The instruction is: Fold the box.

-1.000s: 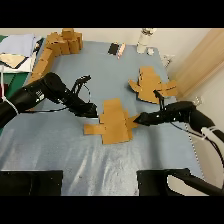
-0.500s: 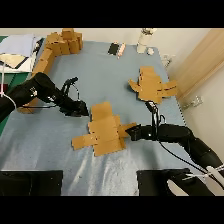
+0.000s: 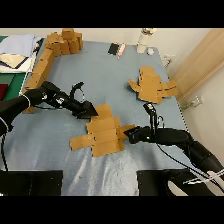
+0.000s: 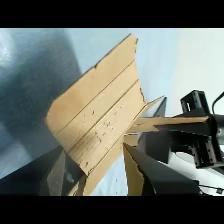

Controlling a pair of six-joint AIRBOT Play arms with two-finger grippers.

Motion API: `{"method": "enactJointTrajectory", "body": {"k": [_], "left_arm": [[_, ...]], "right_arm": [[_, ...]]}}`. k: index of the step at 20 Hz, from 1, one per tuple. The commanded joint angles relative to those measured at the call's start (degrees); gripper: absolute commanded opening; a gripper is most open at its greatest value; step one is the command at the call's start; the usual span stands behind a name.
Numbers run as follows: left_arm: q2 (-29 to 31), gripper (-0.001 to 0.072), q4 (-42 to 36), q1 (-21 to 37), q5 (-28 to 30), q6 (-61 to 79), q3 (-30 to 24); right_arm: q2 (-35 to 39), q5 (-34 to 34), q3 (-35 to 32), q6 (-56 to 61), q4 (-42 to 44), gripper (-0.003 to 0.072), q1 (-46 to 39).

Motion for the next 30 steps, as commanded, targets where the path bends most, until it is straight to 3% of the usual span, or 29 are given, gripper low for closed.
{"method": "enactJointTrajectory", "body": {"k": [1,6,10,12,18,19,20,22,23,24,25,26,27,30], "left_arm": [[-2.2,0.0524,-3.9,0.1,-3.2,4.9,0.0],[-2.3,0.0523,-3.9,0.0,-7.8,7.7,0.0],[-2.3,0.0522,-4.4,0.0,-5.5,8.3,0.0],[-2.3,0.0306,-5.9,0.0,-5.2,10.3,0.0],[-2.9,0.0286,-6.6,-0.1,-4.3,12.0,0.0],[-3.1,0.0169,-6.8,-0.2,-4.8,12.0,0.0],[-3.5,0.0106,-6.7,-0.4,-5.4,12.2,0.0],[-4.1,0.0104,-6.9,-0.8,-6.3,13.5,0.0],[-4.3,0.0013,-6.8,-1.0,-6.6,14.5,0.0],[-4.3,0.0013,-7.2,-1.1,-7.3,16.3,0.0],[-4.3,0.0013,-8.4,-1.3,-8.5,19.2,0.0],[-4.3,0.0013,-10.0,-1.3,-9.5,22.3,0.0],[-4.3,0.0011,-10.6,-1.4,-9.8,23.8,0.2],[-2.9,0.0009,-10.1,-2.2,-9.5,28.1,0.6]], "right_arm": [[0.0,1.0,0.0,0.9,-1.0,0.0003,0.2],[0.0,1.5,-0.2,0.8,-1.7,0.0002,0.2],[0.0,1.5,-0.2,0.8,-1.9,0.0002,0.2],[0.0,1.5,-0.3,0.8,-1.9,0.0002,0.2],[0.0,1.4,-0.8,0.8,-2.1,0.0002,0.2],[0.0,1.4,-0.8,0.8,-2.1,0.0002,0.2],[0.0,1.4,-0.8,0.8,-2.1,0.0002,0.2],[0.0,1.4,-0.8,0.8,-2.0,0.0003,0.2],[0.0,1.5,-0.8,0.8,-2.0,0.0004,0.2],[0.0,1.7,-0.7,0.9,-1.9,0.0009,0.2],[0.0,1.9,-0.7,0.9,-1.8,0.0092,0.2],[0.0,2.5,-0.7,0.9,-1.8,0.0277,0.2],[0.0,3.4,-0.7,0.8,-1.9,0.0395,0.2],[0.0,6.9,0.7,1.1,-2.4,0.0406,-1.4]]}}
